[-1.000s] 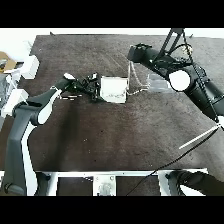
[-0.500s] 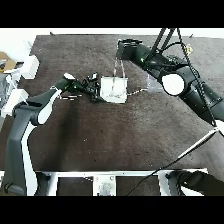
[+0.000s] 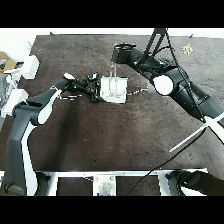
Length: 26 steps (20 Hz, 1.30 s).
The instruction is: Fold the box and place the chain.
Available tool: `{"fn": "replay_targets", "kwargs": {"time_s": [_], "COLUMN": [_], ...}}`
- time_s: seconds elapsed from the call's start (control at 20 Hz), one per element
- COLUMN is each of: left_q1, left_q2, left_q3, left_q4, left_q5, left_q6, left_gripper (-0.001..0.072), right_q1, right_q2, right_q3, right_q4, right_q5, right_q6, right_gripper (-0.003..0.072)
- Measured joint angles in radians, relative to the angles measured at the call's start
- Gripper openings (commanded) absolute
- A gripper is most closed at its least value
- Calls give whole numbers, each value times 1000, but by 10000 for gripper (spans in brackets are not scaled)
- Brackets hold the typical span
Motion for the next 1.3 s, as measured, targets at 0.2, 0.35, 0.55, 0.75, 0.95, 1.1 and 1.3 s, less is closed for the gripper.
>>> {"fn": "replay_targets", "kwargs": {"time_s": [0.2, 0.35, 0.55, 0.75, 0.95, 1.1, 1.3], "left_q1": [0, 0, 0, 0, 0, 0, 0], "left_q2": [0, 0, 0, 0, 0, 0, 0], "left_q3": [0, 0, 0, 0, 0, 0, 0], "left_q4": [0, 0, 0, 0, 0, 0, 0], "left_q5": [0, 0, 0, 0, 0, 0, 0], "left_q6": [0, 0, 0, 0, 0, 0, 0], "left_gripper": [351, 351, 351, 351, 351, 351, 351], "right_q1": [-3, -11, -35, -44, -87, -182, -322], "right_q2": [-58, -159, -296, -256, -124, -58, -90], "right_q3": [0, -1, -2, -1, -26, -128, -256], "right_q4": [-31, -56, -55, -95, -178, -208, -140], "right_q5": [101, 171, 215, 241, 345, 387, 283], "right_q6": [0, 2, 35, 47, 53, 108, 174], "right_gripper": [4, 73, 426, 426, 426, 317, 338]}}
